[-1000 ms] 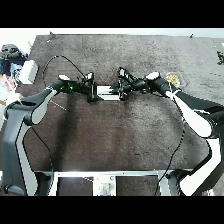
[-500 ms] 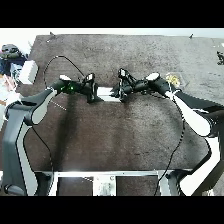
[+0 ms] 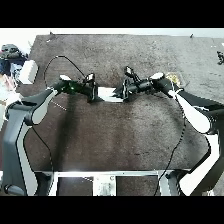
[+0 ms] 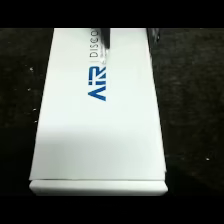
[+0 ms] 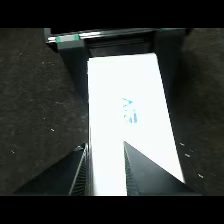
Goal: Fold the box and place the chain.
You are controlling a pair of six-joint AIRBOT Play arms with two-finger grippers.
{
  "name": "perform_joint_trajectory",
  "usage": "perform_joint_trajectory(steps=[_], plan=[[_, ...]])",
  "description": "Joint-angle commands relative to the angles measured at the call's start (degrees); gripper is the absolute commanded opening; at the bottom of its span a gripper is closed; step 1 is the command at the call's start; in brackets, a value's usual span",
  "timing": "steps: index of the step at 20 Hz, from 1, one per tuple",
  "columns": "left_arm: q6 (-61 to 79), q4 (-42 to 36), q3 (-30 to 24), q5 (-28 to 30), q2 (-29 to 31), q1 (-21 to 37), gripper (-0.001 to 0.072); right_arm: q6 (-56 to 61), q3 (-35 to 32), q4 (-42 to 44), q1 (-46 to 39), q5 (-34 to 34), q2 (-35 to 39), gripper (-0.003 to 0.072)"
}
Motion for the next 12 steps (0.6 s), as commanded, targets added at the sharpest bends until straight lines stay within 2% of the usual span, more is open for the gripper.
perform_joint_trajectory(steps=[1,3,4,5,6,10,12], plan=[[0.1,0.3,0.0,-0.5,0.0,0.0,0.0174,0.0,1.3,6.3,-0.5,1.3,0.2,0.0243],[0.1,0.3,0.0,-0.5,0.0,0.0,0.0174,0.0,1.3,6.9,-0.6,2.5,0.3,0.0239],[0.1,0.3,0.0,-0.5,0.0,0.0,0.0174,0.0,1.3,7.7,-0.7,3.6,0.3,0.0175],[0.1,0.3,0.0,-0.5,0.0,0.0,0.0174,0.4,1.3,8.1,-0.7,3.9,0.3,0.0078],[0.1,0.3,0.0,-0.5,0.0,0.0,0.0174,1.5,1.3,8.1,-0.6,3.5,0.3,0.0022],[0.1,0.3,0.0,-0.5,0.0,0.0,0.0174,11.1,1.3,1.5,-0.6,-2.2,0.2,0.0013],[0.1,0.3,0.0,-0.5,0.0,0.0,0.0174,13.9,1.3,-1.4,-0.6,-2.4,0.2,0.0013]])
